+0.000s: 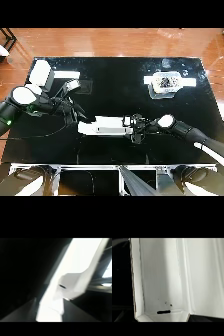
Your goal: Fold the box and place the chain.
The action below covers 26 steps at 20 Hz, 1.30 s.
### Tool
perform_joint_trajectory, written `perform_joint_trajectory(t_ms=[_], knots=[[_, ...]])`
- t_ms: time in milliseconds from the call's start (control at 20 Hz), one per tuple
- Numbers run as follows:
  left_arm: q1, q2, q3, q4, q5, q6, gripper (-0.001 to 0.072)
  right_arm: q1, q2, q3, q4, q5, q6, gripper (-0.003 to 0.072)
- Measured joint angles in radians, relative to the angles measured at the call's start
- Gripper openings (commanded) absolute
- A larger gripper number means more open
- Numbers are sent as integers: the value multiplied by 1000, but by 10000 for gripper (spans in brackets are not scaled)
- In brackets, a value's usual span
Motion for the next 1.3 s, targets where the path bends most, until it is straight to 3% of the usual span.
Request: perform_joint_trajectory(t_ms=[50, 250, 350, 450, 600, 750, 850, 1050, 1300], knots=[[1, 5, 0, -1, -21, -40, 18, 0, 0, 0, 0, 0, 0, 457], [-20, 18, -10, -24, -144, -150, 17, 0, 0, 0, 0, 0, 0, 457], [-69, 24, -29, -44, -145, -176, 18, 0, 0, 0, 1, 0, 0, 457], [-135, 25, -50, -62, -68, -189, 19, 0, 0, 0, 1, 0, 0, 457], [-221, 11, -71, -92, 146, -203, 20, 0, 0, 0, 0, 0, 0, 457], [-264, -36, -78, -132, 359, -209, 19, 0, 0, 0, 1, 0, 0, 457], [-277, -87, -80, -155, 445, -211, 19, 0, 0, 0, 0, 0, 0, 457], [-288, -192, -81, -179, 497, -212, 19, 0, 0, 0, 1, -1, 0, 457], [-288, -248, -80, -181, 474, -212, 19, 0, 0, 0, 0, 0, 0, 457]])
